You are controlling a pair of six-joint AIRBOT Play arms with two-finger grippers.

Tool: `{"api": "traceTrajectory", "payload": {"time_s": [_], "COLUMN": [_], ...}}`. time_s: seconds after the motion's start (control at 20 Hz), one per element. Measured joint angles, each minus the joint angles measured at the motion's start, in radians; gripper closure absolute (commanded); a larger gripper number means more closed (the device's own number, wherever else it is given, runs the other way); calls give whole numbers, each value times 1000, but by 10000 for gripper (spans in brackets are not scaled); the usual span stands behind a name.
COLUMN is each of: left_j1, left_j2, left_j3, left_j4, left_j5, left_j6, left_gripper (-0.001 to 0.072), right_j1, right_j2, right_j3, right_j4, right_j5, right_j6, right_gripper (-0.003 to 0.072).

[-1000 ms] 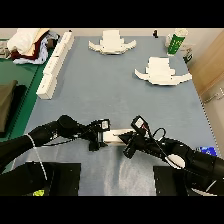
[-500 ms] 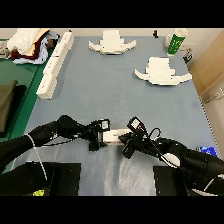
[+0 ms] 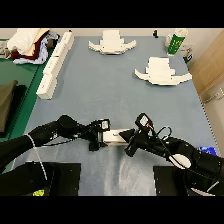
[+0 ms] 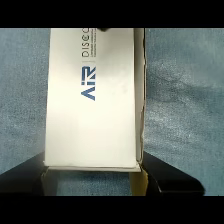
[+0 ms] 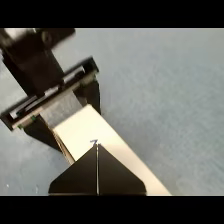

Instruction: Fold the box.

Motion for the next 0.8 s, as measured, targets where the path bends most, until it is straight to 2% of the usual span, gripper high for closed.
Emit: {"api": "traceTrajectory", "payload": {"time_s": [0.25,0.4,0.65,0.8], "left_j1": [0,0,0,-1], "left_j2": [0,0,0,0], "left_j3": [0,0,0,0], "left_j4": [0,0,0,-3], "left_j5": [0,0,3,34], "left_j6": [0,0,6,26], "left_gripper": [296,296,296,296], "right_j1": [-153,-283,-451,-506], "right_j2": [21,3,-160,-287], "right_j3": [118,234,458,555], "right_j4": [-26,-137,-385,-455], "right_j5": [210,386,726,892], "right_j6": [56,160,460,636], "right_gripper": [685,685,685,685]}}
